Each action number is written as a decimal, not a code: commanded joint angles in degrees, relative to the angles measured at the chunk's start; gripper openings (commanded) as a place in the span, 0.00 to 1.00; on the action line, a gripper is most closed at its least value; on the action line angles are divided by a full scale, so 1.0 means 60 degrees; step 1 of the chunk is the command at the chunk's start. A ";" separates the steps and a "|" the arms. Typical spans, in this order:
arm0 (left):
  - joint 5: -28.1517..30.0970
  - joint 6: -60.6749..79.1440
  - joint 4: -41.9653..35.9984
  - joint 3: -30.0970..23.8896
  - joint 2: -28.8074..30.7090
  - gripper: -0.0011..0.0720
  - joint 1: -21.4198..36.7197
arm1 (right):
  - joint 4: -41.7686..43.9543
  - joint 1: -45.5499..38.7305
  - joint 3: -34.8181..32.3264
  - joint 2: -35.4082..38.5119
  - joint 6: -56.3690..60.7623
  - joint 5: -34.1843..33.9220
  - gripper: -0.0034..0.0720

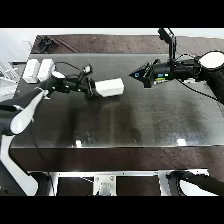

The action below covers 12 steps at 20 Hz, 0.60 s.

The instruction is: Fold the box and place the chain.

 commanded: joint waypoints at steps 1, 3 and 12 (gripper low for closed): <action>0.0951 -0.1045 0.0011 -0.0517 0.1118 0.03 0.0820 | 0.0000 0.0004 -0.0015 0.0025 0.0186 0.0000 0.07; 0.1778 -0.1381 0.0004 -0.1082 0.1851 0.03 0.1384 | 0.0004 0.0004 -0.0018 0.0018 0.0186 -0.0011 0.07; 0.5734 -0.3727 -0.0004 -0.3078 0.3544 0.03 0.3180 | 0.0007 0.0004 -0.0794 0.0015 0.0182 -0.0699 0.07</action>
